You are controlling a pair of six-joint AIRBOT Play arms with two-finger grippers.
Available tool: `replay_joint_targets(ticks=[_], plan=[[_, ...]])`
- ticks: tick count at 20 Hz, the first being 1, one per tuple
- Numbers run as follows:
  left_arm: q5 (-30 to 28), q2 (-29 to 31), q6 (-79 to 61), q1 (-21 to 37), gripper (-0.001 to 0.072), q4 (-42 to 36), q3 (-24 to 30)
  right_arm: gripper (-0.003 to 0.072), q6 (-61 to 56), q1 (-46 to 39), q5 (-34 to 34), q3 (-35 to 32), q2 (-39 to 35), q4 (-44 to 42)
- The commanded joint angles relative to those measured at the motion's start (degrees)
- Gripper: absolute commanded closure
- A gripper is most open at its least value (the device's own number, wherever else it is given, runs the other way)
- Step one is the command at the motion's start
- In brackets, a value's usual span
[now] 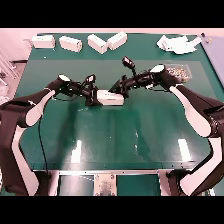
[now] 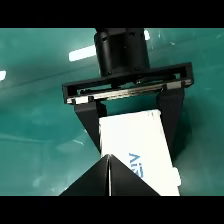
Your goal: Fold the box and place the chain.
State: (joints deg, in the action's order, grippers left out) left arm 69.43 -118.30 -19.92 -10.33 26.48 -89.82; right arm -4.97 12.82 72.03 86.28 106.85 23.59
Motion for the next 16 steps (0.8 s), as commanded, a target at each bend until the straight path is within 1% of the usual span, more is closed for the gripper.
replay_joint_targets(ticks=[1, 3, 7, 10, 12, 14, 16], plan=[[0.0, 0.0, 0.0, 0.0, 0.0331, 0.1, 0.0, 0.0671, -1.8, -0.1, -0.5, -1.1, 2.4, 0.4], [0.0, 0.0, 0.0, 0.0, 0.0331, 0.1, 0.0, 0.0672, -5.6, 0.5, -0.5, -1.1, 3.5, 2.8], [0.0, 0.0, 0.0, 0.0, 0.0331, 0.1, 0.0, 0.0673, -9.7, 3.0, -0.7, -1.4, 3.9, 11.8], [0.0, 0.0, 0.0, 0.0, 0.0331, 0.1, 0.0, 0.0673, -11.6, 3.6, -2.0, -1.9, 4.1, 14.2], [0.0, 0.0, 0.0, 0.0, 0.0331, 0.1, 0.0, 0.0673, -12.0, 3.3, -1.4, -1.0, 3.8, 13.4], [0.0, 0.0, 0.0, 0.0, 0.0331, 0.1, 0.0, 0.0673, -11.9, 2.7, 0.5, 0.6, 2.0, 8.6], [0.0, 0.0, 0.0, 0.0, 0.0331, 0.1, 0.0, 0.0673, -12.0, 2.4, 1.1, 2.2, -1.7, 4.3]])
